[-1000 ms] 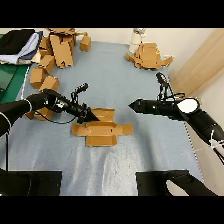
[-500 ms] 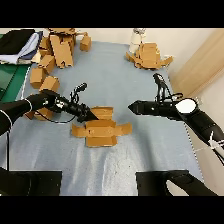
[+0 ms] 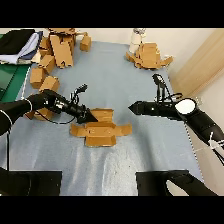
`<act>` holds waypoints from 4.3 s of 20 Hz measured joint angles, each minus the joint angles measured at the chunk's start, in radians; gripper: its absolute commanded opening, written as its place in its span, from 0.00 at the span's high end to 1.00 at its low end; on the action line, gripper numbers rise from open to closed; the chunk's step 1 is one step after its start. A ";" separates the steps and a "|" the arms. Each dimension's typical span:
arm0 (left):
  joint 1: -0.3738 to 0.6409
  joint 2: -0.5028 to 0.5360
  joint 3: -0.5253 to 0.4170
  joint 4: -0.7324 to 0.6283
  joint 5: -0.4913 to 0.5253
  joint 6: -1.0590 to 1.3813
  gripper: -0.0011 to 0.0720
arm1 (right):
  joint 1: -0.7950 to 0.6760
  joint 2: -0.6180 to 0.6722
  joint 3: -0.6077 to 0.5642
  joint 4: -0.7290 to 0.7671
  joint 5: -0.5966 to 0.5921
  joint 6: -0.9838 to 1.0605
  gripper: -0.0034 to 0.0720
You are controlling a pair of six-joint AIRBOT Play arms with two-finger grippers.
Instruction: Fold the box.
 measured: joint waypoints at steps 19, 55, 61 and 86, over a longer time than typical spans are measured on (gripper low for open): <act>-0.023 0.021 0.000 0.050 -0.034 0.079 0.97 | 0.166 0.069 0.000 -0.369 0.144 0.136 0.75; -0.095 0.158 -0.139 -0.065 0.217 0.370 0.97 | 0.225 0.081 0.000 -0.528 0.079 0.250 0.75; -0.089 0.161 -0.139 -0.058 0.246 0.359 0.97 | 0.225 0.081 0.000 -0.528 0.080 0.250 0.75; -0.062 0.163 -0.140 0.005 0.203 0.306 0.97 | 0.778 0.028 -0.066 -0.763 0.189 0.317 0.38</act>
